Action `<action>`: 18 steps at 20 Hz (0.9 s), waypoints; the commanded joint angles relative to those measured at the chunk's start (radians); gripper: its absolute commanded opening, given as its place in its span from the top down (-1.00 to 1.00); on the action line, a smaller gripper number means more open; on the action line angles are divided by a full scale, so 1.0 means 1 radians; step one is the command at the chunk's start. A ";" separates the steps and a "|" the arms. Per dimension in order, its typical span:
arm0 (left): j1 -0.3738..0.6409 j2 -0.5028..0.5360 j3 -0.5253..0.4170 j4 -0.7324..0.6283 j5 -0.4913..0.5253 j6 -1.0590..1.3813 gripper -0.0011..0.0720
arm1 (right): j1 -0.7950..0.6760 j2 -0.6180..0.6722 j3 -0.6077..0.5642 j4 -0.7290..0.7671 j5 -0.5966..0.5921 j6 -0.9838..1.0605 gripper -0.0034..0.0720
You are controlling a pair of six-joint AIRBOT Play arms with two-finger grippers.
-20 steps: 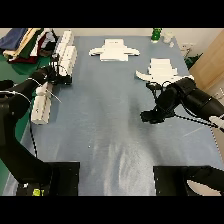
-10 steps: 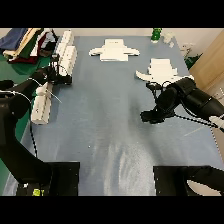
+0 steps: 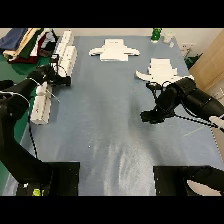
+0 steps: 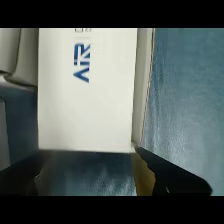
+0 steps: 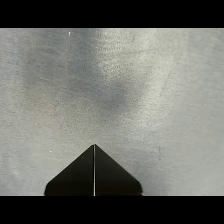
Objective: Fold the box.
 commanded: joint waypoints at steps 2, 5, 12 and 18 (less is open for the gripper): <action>0.015 0.128 0.002 0.005 -0.148 0.002 -0.94 | 0.001 -0.001 0.001 0.000 0.000 0.000 0.90; 0.014 0.250 0.002 0.000 -0.277 0.001 -0.94 | 0.001 -0.001 0.001 0.000 0.000 0.000 0.90; 0.004 0.439 -0.008 -0.142 -0.631 0.013 0.94 | 0.001 -0.001 0.001 0.000 0.000 0.000 0.90; -0.243 0.626 -0.255 -0.158 -0.551 -0.013 0.93 | 0.001 -0.001 0.001 0.000 0.000 0.000 0.90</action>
